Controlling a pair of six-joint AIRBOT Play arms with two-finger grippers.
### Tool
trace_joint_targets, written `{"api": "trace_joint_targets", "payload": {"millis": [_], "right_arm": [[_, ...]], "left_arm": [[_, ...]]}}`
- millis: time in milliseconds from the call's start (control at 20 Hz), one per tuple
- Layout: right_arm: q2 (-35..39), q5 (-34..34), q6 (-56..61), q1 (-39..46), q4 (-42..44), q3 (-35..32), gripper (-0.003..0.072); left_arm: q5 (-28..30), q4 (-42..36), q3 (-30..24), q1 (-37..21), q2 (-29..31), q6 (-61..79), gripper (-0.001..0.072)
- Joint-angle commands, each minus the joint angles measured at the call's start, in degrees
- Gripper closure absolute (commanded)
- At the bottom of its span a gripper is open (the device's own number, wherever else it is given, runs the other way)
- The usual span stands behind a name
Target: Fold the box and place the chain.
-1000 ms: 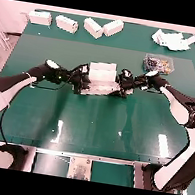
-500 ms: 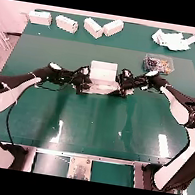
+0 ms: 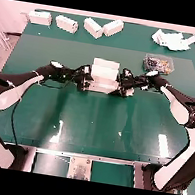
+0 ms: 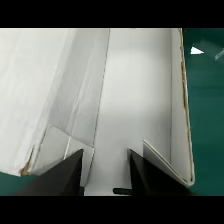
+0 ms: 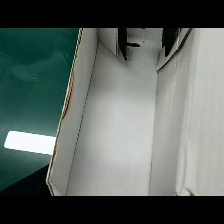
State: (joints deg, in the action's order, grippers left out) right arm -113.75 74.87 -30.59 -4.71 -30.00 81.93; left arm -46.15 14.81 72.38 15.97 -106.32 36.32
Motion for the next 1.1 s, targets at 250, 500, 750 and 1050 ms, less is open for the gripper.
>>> {"api": "trace_joint_targets", "payload": {"millis": [250,500,750,1050], "right_arm": [[0.0,0.37,-0.04,-0.07,-0.09,-0.02,0.0107],[0.0,0.37,-0.04,-0.07,-0.09,-0.02,0.0107],[0.0,0.37,-0.04,-0.07,-0.09,-0.02,0.0107],[0.0,0.37,-0.04,-0.07,-0.09,-0.02,0.0107]], "left_arm": [[-2.99,-0.09,0.7,-0.13,-0.39,0.2,0.0275],[-5.09,-0.07,1.07,-0.13,0.48,0.24,0.0275],[-7.89,2.86,1.05,-3.32,0.79,-1.77,0.0276],[-12.63,2.93,1.07,-9.57,0.79,-1.68,0.0276]]}}
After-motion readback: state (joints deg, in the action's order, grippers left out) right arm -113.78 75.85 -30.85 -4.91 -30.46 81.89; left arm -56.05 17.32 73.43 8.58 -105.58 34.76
